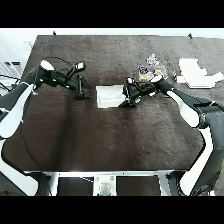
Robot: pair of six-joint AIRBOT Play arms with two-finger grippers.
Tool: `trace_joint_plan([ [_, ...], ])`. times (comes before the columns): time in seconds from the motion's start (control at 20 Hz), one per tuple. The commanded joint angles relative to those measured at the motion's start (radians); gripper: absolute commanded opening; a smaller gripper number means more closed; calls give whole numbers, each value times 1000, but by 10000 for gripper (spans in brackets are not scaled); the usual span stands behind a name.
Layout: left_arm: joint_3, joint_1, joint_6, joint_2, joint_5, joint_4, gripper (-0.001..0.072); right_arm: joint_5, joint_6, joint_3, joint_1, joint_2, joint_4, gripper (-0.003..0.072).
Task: Fold the box and place the chain.
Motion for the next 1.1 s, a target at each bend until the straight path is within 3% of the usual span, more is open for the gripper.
trace_joint_plan([
  [0.0,-13,-22,93,-47,36,-32,718,0,0,0,1,0,0,583],
  [0.7,-18,-64,146,-83,78,-35,717,0,0,0,1,0,0,584],
  [1.05,-18,-64,124,-84,39,-10,718,0,0,0,1,0,0,583],
])
